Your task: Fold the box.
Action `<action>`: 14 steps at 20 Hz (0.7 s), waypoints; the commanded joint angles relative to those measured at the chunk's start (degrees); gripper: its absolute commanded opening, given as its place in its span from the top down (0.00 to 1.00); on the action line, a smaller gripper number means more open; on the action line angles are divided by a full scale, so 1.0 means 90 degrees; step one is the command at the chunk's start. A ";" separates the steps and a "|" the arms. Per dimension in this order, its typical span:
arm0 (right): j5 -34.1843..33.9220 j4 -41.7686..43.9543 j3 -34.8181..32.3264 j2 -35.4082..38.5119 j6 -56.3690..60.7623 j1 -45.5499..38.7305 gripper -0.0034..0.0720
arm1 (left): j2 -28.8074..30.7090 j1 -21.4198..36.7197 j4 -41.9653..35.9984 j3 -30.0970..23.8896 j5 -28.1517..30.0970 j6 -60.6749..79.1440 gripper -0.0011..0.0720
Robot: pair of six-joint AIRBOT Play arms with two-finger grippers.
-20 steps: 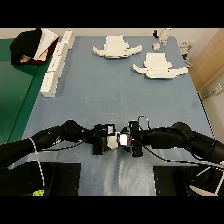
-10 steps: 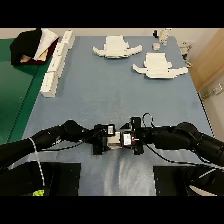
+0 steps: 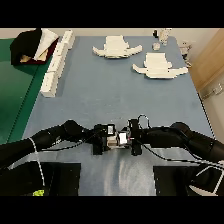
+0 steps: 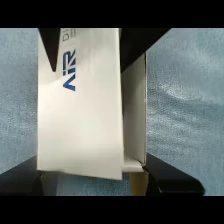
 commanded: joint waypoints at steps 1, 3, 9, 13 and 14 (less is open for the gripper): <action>-0.0204 0.0155 0.0000 -0.0053 0.0005 0.0007 0.52 | 0.0005 0.0002 0.0000 0.0005 0.0000 -0.0005 0.36; -0.0333 0.0272 -0.0002 -0.0056 0.0005 0.0012 0.52 | 0.0005 0.0002 0.0002 0.0005 0.0000 -0.0005 0.36; -0.0369 0.0270 0.0000 -0.0046 0.0005 0.0061 0.50 | 0.0005 0.0002 0.0000 0.0005 0.0000 -0.0002 0.36; -0.0376 0.0272 0.0000 0.0117 0.0010 0.0058 0.35 | 0.0005 0.0002 0.0000 0.0005 0.0000 -0.0002 0.36; -0.0384 0.0272 0.0000 0.0192 0.0012 0.0058 0.34 | 0.0005 0.0002 0.0000 0.0002 0.0000 -0.0002 0.36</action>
